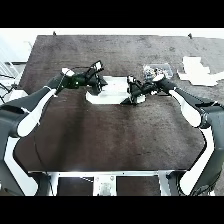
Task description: Fold the box and place the chain.
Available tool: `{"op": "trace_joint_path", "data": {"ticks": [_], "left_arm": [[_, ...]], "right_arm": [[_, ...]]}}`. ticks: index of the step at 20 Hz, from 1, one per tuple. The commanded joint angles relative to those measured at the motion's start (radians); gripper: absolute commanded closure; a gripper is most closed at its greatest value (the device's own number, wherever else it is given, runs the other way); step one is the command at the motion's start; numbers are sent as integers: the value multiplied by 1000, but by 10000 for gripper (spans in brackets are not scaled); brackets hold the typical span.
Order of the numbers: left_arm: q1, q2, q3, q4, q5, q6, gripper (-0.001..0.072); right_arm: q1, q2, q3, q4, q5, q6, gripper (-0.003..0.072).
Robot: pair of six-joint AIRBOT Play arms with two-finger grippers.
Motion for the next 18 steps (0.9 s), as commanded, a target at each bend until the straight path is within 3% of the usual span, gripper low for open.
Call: {"op": "trace_joint_path", "data": {"ticks": [1,12,14,17,18], "left_arm": [[-8,-31,1,6,5,-14,693],[-3,-7,7,36,31,-13,692],[28,27,14,37,-11,-32,691],[80,75,14,46,-169,-39,673],[89,86,14,73,-225,-41,358]], "right_arm": [[1,-1,0,-1,0,-2,151],[1,-1,0,-1,0,-1,151],[1,-1,0,-1,0,-2,151],[1,-1,0,-1,0,-1,151],[1,-1,0,-1,0,-1,151]]}}
